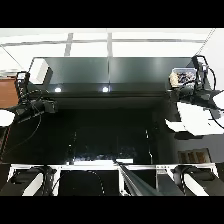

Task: Fold the box and place the chain.

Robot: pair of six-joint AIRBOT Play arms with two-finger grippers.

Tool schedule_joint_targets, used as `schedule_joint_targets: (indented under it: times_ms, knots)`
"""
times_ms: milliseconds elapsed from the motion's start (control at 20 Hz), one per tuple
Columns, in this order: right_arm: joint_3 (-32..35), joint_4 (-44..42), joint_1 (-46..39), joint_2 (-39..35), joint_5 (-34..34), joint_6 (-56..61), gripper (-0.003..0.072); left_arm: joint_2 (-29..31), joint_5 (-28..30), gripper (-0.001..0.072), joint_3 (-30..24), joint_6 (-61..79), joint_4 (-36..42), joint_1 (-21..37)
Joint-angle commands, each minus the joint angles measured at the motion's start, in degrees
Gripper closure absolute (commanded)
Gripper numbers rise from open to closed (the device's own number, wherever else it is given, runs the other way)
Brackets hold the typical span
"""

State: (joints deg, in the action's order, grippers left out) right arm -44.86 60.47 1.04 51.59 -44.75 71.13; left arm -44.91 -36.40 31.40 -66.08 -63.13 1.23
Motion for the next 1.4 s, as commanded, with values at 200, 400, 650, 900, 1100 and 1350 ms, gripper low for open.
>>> schedule_joint_targets:
  times_ms: [200, 400, 650, 900, 1100, 1350]
  knots:
    - [0.0, 0.0, 0.04, 0.0, 0.0, 0.0, 0.0669, 0.02, 0.0, 0.068, 0.0, 0.0, 0.0, -0.04]
    - [0.0, 0.0, 0.04, 0.0, 0.0, 0.0, 0.0669, 0.02, 0.0, 0.068, 0.0, 0.0, 0.0, -0.04]
    - [0.0, -1.01, 0.04, 0.0, 3.54, 0.02, 0.0669, 0.02, 0.0, 0.068, 0.0, -0.02, 0.0, -0.04]
    - [0.0, -6.73, 0.04, 0.0, 13.84, 0.02, 0.0669, 0.02, 0.5, 0.068, 0.0, -0.11, 1.66, -0.04]
    - [0.0, -6.99, 0.04, 0.0, 21.75, 0.04, 0.0669, -0.44, 11.08, 0.068, 0.0, -0.11, 5.68, -0.07]
    - [0.0, -4.83, 0.02, 0.48, 28.68, -0.09, -0.0025, -2.47, 22.14, 0.0579, 0.0, -0.13, 8.44, -0.09]
